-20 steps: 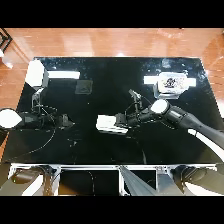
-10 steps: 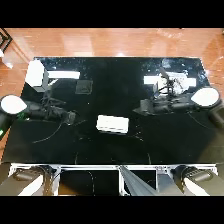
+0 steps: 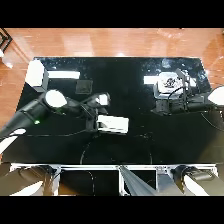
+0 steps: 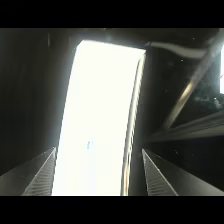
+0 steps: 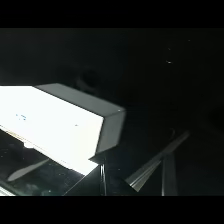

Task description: Fold the box and place the chain.

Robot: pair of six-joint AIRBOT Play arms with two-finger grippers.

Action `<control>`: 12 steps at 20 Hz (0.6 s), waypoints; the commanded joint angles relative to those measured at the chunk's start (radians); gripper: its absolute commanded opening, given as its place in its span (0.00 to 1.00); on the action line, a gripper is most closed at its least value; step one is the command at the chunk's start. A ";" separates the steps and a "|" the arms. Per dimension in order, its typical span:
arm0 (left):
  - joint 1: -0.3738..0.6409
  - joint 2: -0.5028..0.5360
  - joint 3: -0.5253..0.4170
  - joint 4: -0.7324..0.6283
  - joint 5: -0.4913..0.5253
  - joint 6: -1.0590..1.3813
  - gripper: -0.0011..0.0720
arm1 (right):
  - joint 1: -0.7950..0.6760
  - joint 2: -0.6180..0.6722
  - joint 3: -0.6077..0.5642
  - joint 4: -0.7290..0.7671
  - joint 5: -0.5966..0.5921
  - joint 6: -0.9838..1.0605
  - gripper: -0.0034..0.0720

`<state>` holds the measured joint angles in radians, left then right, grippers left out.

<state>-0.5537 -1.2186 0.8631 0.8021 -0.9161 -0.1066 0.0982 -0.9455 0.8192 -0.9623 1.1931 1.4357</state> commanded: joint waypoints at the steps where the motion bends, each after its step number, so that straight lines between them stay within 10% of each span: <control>1: -0.082 -0.077 0.008 0.001 0.093 0.113 0.90 | -0.007 0.002 0.000 -0.027 0.000 0.001 0.08; 12: -0.065 -0.105 0.013 0.004 0.105 0.073 0.90 | -0.006 0.002 0.000 -0.037 -0.026 0.000 0.08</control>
<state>-0.6197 -1.3205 0.8745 0.8051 -0.8177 -0.0334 0.0921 -0.9447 0.8192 -0.9974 1.1748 1.4361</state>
